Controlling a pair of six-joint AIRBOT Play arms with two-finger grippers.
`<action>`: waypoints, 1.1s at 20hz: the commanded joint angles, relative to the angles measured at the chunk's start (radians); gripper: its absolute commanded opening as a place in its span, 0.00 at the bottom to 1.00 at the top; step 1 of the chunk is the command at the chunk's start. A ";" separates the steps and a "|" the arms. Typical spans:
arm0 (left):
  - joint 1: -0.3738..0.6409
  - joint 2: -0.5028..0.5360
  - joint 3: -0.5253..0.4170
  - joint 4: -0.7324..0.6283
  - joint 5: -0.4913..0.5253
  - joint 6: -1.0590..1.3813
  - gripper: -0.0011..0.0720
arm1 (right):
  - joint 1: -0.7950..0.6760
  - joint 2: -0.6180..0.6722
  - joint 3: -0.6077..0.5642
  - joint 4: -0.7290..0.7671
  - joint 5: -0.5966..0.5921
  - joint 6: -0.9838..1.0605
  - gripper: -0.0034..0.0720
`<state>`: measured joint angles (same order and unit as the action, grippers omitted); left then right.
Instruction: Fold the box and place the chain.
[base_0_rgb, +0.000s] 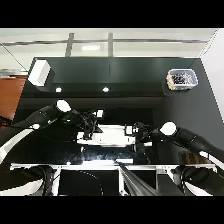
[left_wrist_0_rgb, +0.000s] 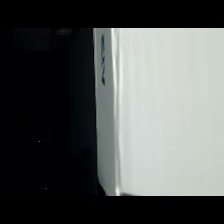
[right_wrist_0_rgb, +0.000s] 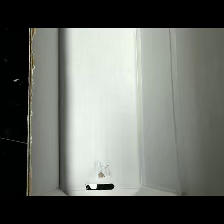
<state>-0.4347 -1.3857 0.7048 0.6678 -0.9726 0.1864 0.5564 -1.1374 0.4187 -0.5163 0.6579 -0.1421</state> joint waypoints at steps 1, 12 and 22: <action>0.000 0.000 0.001 0.001 -0.001 0.000 0.06 | 0.000 -0.002 0.000 -0.039 -0.008 0.043 0.95; 0.000 0.000 0.001 0.001 0.000 0.000 0.06 | 0.000 -0.002 0.000 -0.042 -0.006 0.047 0.68; 0.040 0.089 0.130 0.245 -0.231 -0.278 0.74 | 0.000 -0.002 0.000 -0.042 -0.008 0.049 0.68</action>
<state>-0.4122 -1.3418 0.7906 0.7647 -1.1095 0.0589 0.5560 -1.1385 0.4187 -0.5583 0.6498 -0.0944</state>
